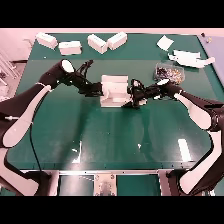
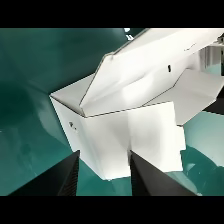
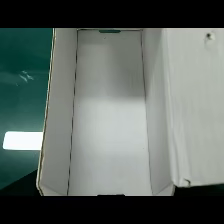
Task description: Fold the box and place the chain.
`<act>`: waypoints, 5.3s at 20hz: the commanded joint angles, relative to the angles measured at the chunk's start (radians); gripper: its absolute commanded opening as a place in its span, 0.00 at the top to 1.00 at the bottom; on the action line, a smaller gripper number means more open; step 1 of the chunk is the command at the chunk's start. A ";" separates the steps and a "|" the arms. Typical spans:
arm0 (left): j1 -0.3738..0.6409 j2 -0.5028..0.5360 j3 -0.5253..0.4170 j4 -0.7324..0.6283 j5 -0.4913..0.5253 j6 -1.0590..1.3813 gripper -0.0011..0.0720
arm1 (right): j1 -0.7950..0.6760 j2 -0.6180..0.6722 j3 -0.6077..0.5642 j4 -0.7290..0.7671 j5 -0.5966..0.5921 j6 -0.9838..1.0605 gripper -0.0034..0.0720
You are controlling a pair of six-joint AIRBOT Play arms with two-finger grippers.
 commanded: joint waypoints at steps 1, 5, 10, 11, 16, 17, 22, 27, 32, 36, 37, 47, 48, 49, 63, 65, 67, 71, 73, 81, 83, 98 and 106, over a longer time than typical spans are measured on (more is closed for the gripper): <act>-0.002 0.000 0.001 0.015 -0.006 -0.068 0.47 | 0.001 0.000 0.000 0.000 0.000 0.000 0.22; -0.002 0.000 0.001 0.015 -0.010 -0.124 0.47 | 0.001 0.000 0.000 0.000 0.000 0.000 0.22; -0.002 0.000 0.002 0.015 -0.025 -0.183 0.47 | 0.001 0.000 0.000 0.000 0.000 0.000 0.22; -0.002 0.000 0.002 0.014 -0.024 -0.182 0.47 | 0.001 0.000 0.000 0.000 0.000 0.000 0.22; -0.002 0.000 0.003 -0.009 -0.020 -0.184 0.47 | 0.001 0.000 0.000 0.000 0.000 0.000 0.22; -0.002 0.000 0.003 -0.008 -0.015 -0.184 0.47 | 0.001 0.000 0.000 0.000 0.000 0.000 0.22; -0.040 0.000 0.003 0.032 0.025 -0.200 0.47 | 0.001 0.000 0.000 0.000 0.000 0.000 0.22; -0.067 0.000 0.003 0.103 0.060 -0.236 0.47 | 0.001 0.000 0.000 0.000 0.000 0.000 0.22; -0.087 0.000 0.005 0.182 0.086 -0.281 0.47 | 0.001 0.000 0.000 0.000 0.000 0.000 0.22; -0.095 0.000 0.005 0.212 0.109 -0.290 0.47 | 0.001 0.000 0.000 0.000 0.000 0.000 0.21; -0.104 0.000 0.005 0.225 0.115 -0.307 0.47 | 0.001 0.000 0.000 0.000 0.000 0.000 0.22; -0.161 -0.024 0.046 0.293 0.104 -0.351 0.47 | 0.001 0.000 0.000 0.000 0.000 0.000 0.21; -0.165 -0.029 0.053 0.303 0.096 -0.357 0.47 | 0.001 0.000 0.000 0.000 0.000 0.000 0.22; -0.169 -0.029 0.056 0.323 0.096 -0.365 0.47 | 0.001 0.000 0.000 0.000 0.000 0.000 0.22; -0.204 -0.089 0.131 0.467 0.032 -0.469 0.51 | 0.001 0.000 0.000 0.000 0.000 0.000 0.22; -0.214 -0.103 0.161 0.478 0.026 -0.470 0.51 | 0.001 0.000 0.000 0.000 0.000 0.000 0.21; -0.216 -0.111 0.164 0.483 0.018 -0.480 0.51 | 0.001 0.000 0.000 0.000 0.000 0.000 0.22; -0.226 -0.119 0.167 0.493 0.003 -0.503 0.51 | 0.001 0.000 0.000 0.000 0.000 0.000 0.22; -0.226 -0.120 0.166 0.504 -0.018 -0.550 0.51 | 0.001 0.000 0.000 0.000 0.000 0.000 0.22; -0.226 -0.128 0.177 0.554 -0.071 -0.655 0.51 | 0.001 0.000 0.000 0.000 0.000 0.000 0.22; -0.227 -0.166 0.238 0.563 -0.131 -0.654 0.51 | 0.001 0.000 0.000 0.000 0.000 0.000 0.22; -0.247 -0.248 0.353 0.602 -0.205 -0.675 0.51 | 0.001 0.000 0.000 0.000 0.000 0.000 0.21; -0.247 -0.249 0.356 0.597 -0.176 -0.652 0.96 | 0.001 0.000 0.000 0.000 0.000 0.000 0.21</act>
